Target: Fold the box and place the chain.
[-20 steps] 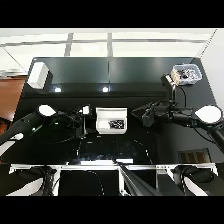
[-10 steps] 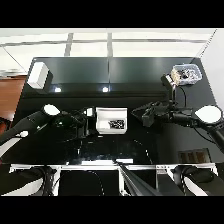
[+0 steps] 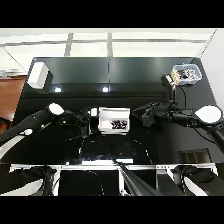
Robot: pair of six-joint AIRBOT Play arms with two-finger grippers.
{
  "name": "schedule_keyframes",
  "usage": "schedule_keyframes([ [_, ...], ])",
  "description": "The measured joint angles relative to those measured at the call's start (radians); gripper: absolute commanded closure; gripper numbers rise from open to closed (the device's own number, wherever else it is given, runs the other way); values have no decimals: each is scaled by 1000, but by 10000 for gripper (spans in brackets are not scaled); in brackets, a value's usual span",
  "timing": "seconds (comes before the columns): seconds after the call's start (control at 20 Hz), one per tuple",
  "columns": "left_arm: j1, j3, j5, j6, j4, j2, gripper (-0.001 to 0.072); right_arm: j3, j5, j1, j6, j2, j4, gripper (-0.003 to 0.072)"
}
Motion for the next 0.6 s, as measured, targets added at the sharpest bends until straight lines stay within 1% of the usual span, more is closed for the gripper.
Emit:
schedule_keyframes([
  [0.15, 10, 5, -10, 1, 6, -1, -1, 0, 0, 0, 0, 0, 0, 451],
  [0.4, -20, 7, -20, 56, 6, -2, -1, 0, 0, 0, 0, 0, 0, 451],
  [0.6, -32, 7, -18, 77, -23, -2, -1, 0, 0, 0, 0, 0, 1, 451],
])
